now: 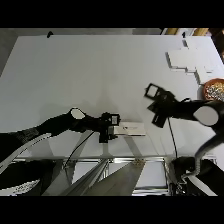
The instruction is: Fold the box and place the chain.
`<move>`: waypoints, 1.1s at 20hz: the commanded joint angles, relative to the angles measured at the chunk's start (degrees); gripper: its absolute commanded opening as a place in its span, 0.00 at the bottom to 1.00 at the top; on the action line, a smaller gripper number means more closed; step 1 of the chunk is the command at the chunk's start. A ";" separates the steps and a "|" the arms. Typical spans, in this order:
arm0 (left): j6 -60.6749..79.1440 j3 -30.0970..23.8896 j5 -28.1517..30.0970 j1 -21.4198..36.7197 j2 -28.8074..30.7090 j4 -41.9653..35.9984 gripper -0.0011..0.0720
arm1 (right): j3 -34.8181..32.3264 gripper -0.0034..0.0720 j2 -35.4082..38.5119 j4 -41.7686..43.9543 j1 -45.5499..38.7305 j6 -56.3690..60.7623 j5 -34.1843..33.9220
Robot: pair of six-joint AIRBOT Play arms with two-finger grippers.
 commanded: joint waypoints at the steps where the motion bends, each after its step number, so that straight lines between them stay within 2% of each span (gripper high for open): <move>1: 0.00 0.02 0.04 0.00 0.02 0.02 0.25 | -0.17 0.07 -0.31 -2.47 -11.98 3.02 6.14; 5: 0.02 0.04 0.04 0.02 0.02 0.02 0.25 | -0.20 0.07 -1.97 -2.27 -18.78 5.95 9.05; 15: -0.46 0.04 -0.39 0.02 0.63 -0.17 0.25 | -0.17 0.07 -1.97 -2.27 -19.43 6.03 9.40; 18: -3.28 0.04 -0.33 1.20 6.10 3.65 0.25 | -0.17 0.07 -1.95 -2.27 -19.43 6.03 9.40; 20: -9.97 0.02 0.44 4.09 12.94 10.10 0.24 | -0.17 0.07 -1.90 -2.27 -19.43 6.03 9.38; 21: -16.24 0.02 1.68 6.12 16.57 13.75 0.17 | -0.17 0.07 -1.88 -2.27 -19.43 6.03 9.38; 22: -23.50 0.04 2.97 8.59 20.31 17.99 0.15 | -0.17 0.07 -1.90 -2.27 -19.43 6.03 9.40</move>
